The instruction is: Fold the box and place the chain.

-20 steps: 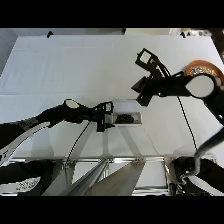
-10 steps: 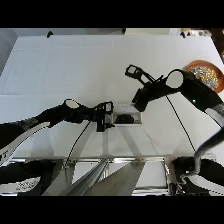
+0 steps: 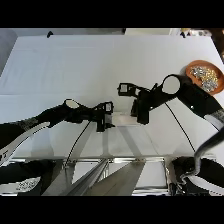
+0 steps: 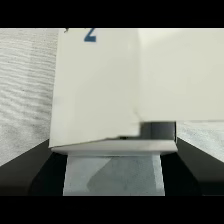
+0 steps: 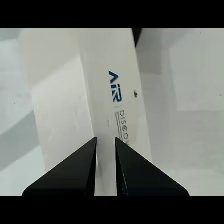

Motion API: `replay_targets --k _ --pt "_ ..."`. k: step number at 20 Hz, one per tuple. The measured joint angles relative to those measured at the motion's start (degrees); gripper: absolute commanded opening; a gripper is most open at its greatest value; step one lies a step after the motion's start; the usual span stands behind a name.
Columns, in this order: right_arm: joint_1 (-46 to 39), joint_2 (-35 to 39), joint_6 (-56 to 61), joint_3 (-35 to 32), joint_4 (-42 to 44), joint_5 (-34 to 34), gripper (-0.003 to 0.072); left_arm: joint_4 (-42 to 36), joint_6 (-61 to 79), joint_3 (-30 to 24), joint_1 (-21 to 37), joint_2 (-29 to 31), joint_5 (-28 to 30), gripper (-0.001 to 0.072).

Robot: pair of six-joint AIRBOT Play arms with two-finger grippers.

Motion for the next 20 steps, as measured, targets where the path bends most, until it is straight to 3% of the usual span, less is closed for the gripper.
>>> replay_targets --k 2,5,16,20 --pt "0.7 0.0 -1.0 -1.2 -0.2 -1.7 0.0184 0.0 0.0 0.0 0.0 0.0 0.0 0.0209" --pt "1.1 0.1 -1.7 -2.1 -1.5 -4.2 0.0304 0.0 0.0 0.0 0.0 0.0 0.0 0.0209" --pt "3.3 2.3 -2.0 -2.7 -1.2 -5.8 0.0297 0.0 0.0 0.0 0.0 0.0 0.0 0.0209" --pt "4.7 2.8 -2.3 -2.7 -1.3 -5.9 0.0259 0.0 0.0 0.0 0.0 0.0 0.0 0.0209"
